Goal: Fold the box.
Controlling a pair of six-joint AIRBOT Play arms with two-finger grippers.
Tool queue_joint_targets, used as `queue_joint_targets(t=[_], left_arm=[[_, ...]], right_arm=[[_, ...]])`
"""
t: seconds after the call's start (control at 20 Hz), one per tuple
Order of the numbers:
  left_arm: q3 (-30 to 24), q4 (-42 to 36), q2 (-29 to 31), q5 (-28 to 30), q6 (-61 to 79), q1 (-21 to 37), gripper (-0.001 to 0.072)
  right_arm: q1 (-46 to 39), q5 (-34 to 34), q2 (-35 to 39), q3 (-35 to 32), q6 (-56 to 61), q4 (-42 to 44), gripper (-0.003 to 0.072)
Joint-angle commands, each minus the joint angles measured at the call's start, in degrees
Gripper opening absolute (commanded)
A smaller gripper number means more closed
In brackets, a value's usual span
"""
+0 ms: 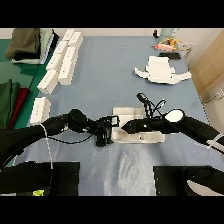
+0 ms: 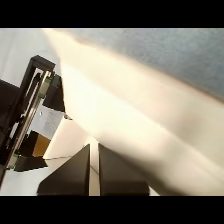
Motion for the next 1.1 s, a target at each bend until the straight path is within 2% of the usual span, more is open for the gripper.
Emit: queue_joint_targets(t=[0.0,0.3,0.45,0.8,0.85,0.9,1.05], left_arm=[[0.1,0.0,0.0,0.0,0.0,0.0,0.0598],[0.1,-0.2,0.0,0.0,0.0,0.0,0.0598],[0.1,-0.1,0.0,0.0,0.0,0.0,0.0597],[0.1,-0.7,0.0,0.0,0.0,0.0,0.0598],[0.1,-0.6,0.0,0.0,0.0,0.0,0.0609],[0.1,-0.6,0.0,0.0,0.0,0.0,0.0701],[0.1,-0.6,0.0,0.0,0.0,0.0,0.0716]], right_arm=[[1.2,-1.0,1.9,0.2,-0.6,-0.5,0.0080],[1.2,-1.0,9.4,1.2,0.9,-2.3,0.0080],[1.2,-0.9,9.5,1.2,3.9,-5.1,0.0080],[1.2,-0.9,9.5,1.2,4.1,-5.2,0.0080],[1.2,-0.9,9.5,1.2,4.2,-5.2,0.0081],[1.2,-0.9,9.5,1.2,4.2,-5.2,0.0080],[1.2,-0.9,9.5,1.2,4.6,-5.2,0.0081]])
